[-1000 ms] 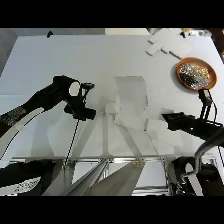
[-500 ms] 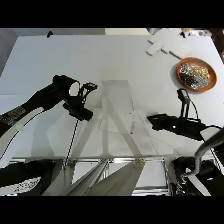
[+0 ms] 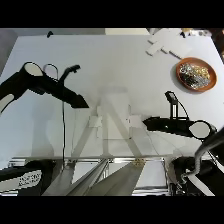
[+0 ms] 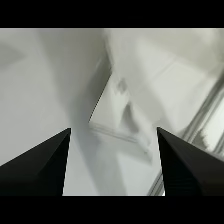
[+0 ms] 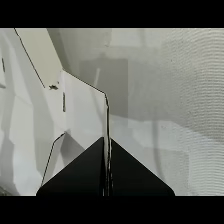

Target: Fold the box and place the chain.

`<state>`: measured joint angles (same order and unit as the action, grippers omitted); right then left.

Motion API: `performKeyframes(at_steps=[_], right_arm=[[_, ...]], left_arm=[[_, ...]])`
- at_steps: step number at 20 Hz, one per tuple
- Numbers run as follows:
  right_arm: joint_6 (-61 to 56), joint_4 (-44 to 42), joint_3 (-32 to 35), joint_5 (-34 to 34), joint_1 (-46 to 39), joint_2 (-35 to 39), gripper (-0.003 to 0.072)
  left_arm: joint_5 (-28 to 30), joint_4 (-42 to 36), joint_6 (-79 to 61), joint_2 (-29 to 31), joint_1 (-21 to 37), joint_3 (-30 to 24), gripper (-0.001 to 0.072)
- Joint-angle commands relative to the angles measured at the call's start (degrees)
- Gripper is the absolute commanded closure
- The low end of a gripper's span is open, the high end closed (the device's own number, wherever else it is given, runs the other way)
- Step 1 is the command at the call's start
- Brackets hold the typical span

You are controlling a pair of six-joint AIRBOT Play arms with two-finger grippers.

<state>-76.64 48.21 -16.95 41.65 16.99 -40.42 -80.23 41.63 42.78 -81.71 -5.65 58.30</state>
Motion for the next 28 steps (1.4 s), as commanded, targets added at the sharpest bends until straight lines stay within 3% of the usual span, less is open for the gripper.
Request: performKeyframes(at_steps=[1, 5, 9, 12, 15, 18, 20, 24, 28], right_arm=[[-0.04, -0.09, 0.04, 1.16, 0.09, -0.28, 0.0667], [-0.02, -0.20, 0.04, 1.18, 0.09, -0.28, 0.0667], [0.15, -0.22, 0.04, 1.38, 0.09, -0.24, 0.0667], [0.66, -0.20, 0.04, 1.01, 0.09, -0.24, 0.0667], [0.63, -0.22, 0.04, 1.44, 0.09, -0.24, 0.0667], [0.61, -0.22, 0.04, 1.44, 0.09, -0.24, 0.0667], [0.59, -0.24, 0.04, 1.44, 0.09, -0.24, 0.0667], [0.59, -0.35, 0.04, 1.44, 0.09, -0.22, 0.0667], [0.59, -0.63, 0.04, 1.40, 0.09, -0.15, 0.0667]], left_arm=[[-1.16, -15.76, -14.53, -1.09, 3.30, 0.04, 0.0110], [0.57, -12.28, -13.79, -9.99, -4.76, 4.07, 0.0110], [-5.33, -10.32, -7.61, -19.21, -6.75, 9.35, 0.0067], [-5.40, -6.78, -6.51, -19.39, -4.83, 9.64, 0.0067], [-0.33, -6.78, -5.81, -19.41, -3.30, 9.64, 0.0067], [1.33, -14.27, -6.95, -20.17, -5.77, 9.64, 0.0067], [1.70, -14.97, -8.50, -20.68, -9.03, 9.64, 0.0068], [0.09, -13.62, -7.98, -22.75, -12.44, 9.64, 0.0067], [-6.12, -13.51, -8.24, -22.86, -12.46, 9.64, 0.0087]])
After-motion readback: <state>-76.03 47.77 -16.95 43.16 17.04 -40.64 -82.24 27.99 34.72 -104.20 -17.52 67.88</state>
